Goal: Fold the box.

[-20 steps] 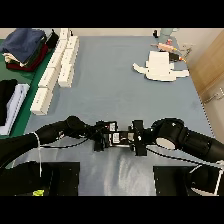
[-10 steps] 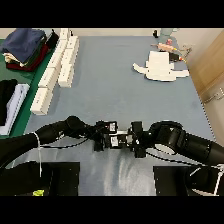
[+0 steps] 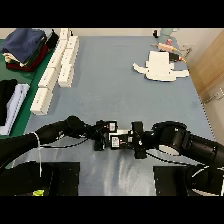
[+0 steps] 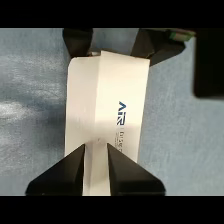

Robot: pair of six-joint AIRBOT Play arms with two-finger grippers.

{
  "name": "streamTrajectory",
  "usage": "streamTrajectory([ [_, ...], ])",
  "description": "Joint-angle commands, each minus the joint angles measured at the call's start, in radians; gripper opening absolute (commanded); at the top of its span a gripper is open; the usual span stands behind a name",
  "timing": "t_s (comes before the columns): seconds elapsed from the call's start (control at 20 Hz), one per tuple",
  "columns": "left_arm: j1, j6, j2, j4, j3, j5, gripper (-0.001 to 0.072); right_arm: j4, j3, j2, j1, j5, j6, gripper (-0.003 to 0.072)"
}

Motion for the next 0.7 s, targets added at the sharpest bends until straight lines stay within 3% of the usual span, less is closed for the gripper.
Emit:
streamTrajectory([
  [0.0, 0.000, 0.000, 0.000, 0.001, 0.001, -0.004, 0.0521, -0.034, 0.001, 0.011, 0.000, -0.003, 0.000, 0.0211],
  [0.1, 0.000, 0.000, 0.000, 0.001, 0.001, -0.004, 0.0520, -0.021, 0.001, 0.011, 0.000, -0.003, 0.000, 0.0442],
  [0.25, 0.000, 0.000, 0.000, 0.000, 0.001, -0.004, 0.0520, -0.018, 0.001, 0.011, 0.000, -0.012, -0.001, 0.0444],
  [0.35, 0.000, 0.000, 0.000, 0.001, 0.001, -0.004, 0.0520, -0.008, 0.001, 0.011, 0.000, -0.027, -0.001, 0.0547],
  [0.65, 0.000, 0.000, 0.000, 0.000, 0.001, -0.004, 0.0520, -0.001, 0.001, -0.030, 0.000, -0.030, -0.001, 0.0552],
])
